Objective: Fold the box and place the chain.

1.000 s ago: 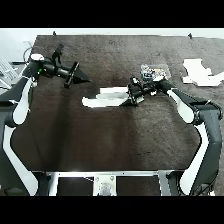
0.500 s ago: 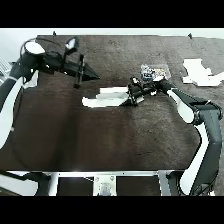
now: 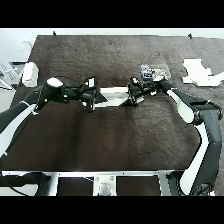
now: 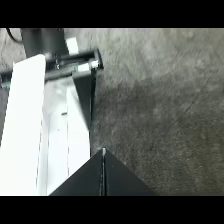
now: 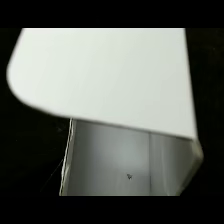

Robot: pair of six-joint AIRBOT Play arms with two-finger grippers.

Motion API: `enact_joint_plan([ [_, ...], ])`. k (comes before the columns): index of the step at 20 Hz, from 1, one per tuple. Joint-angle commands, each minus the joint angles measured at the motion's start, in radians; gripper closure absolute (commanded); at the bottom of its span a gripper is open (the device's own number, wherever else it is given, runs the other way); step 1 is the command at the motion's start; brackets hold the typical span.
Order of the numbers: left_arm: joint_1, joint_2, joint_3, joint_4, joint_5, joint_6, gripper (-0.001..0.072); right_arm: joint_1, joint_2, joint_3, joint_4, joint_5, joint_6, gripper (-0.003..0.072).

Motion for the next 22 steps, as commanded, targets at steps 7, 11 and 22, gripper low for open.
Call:
enact_joint_plan([
  [7,-0.011,-0.206,0.166,-0.174,0.199,0.142,0.0692,0.000,0.000,0.000,0.000,0.000,0.000,0.0181],
  [11,-0.010,-0.283,0.292,-0.170,0.274,0.138,0.0692,0.000,0.000,0.000,0.000,0.000,0.000,0.0181],
  [22,-0.010,-0.368,0.336,-0.164,0.291,0.107,0.0692,0.000,0.000,0.000,0.000,0.000,0.000,0.0181],
])
